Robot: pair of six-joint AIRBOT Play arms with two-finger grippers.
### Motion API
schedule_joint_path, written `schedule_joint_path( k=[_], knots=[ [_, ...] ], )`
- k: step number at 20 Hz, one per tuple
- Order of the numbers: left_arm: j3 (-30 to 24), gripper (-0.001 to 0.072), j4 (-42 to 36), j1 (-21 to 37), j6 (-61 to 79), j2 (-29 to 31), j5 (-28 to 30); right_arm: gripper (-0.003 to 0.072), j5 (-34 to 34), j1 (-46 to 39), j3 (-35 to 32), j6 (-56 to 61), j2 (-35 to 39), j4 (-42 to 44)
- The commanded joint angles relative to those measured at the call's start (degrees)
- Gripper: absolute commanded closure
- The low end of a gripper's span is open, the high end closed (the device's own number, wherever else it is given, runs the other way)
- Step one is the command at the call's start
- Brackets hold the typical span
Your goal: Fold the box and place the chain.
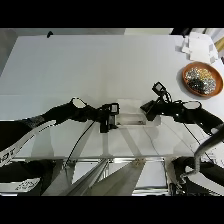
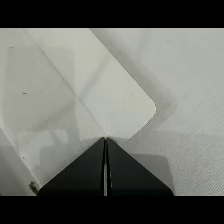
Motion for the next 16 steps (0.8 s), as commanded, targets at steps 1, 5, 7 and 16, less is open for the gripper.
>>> schedule_joint_path(
  k=[1,5,7,16],
  knots=[
    [0.0,0.0576,0.0,0.0,0.0,0.0,0.0,0.0676,0.9,0.0,0.0,0.6,0.4,-1.5],
    [0.0,0.0576,0.0,0.0,0.0,0.0,0.0,0.0676,3.1,-1.3,0.0,0.6,5.2,-5.4],
    [0.0,0.0576,0.0,0.0,0.0,0.0,0.1,0.0676,6.4,-3.8,0.0,0.6,8.3,-6.1],
    [0.0,0.0576,0.0,0.0,0.0,0.0,0.0,0.0676,13.5,-7.6,0.0,0.3,17.2,-25.6]
  ],
)
